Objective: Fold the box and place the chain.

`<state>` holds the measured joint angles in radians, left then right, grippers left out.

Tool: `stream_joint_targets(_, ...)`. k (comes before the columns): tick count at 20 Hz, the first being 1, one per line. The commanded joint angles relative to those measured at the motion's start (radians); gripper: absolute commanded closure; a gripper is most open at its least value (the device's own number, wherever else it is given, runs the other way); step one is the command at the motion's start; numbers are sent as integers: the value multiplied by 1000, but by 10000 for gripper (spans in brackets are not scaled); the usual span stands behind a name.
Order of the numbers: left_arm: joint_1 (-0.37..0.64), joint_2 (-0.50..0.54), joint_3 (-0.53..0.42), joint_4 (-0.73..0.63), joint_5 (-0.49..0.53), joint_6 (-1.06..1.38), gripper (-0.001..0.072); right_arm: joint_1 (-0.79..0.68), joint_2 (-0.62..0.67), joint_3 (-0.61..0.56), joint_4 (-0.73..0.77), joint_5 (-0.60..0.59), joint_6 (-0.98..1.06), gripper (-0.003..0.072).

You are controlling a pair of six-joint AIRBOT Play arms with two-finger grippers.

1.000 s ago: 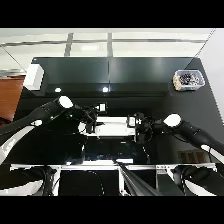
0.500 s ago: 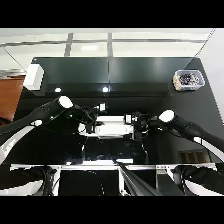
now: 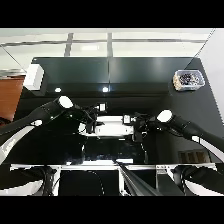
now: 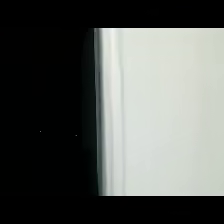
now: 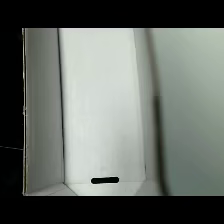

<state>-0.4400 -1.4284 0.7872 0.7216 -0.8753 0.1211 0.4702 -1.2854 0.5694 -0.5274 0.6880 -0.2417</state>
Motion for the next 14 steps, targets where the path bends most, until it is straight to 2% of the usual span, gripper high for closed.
stream_joint_targets(1,0,-1,1,0,0,-2,683,15,-2,1,-31,-20,29,16)
stream_joint_targets(9,0,-1,1,0,0,-2,683,14,-2,1,-30,-19,29,17)
stream_joint_targets(11,0,-1,1,0,0,-2,683,14,-2,1,-30,-19,29,143)
stream_joint_targets(14,0,-1,1,0,0,-2,683,14,-2,2,-30,-19,29,145)
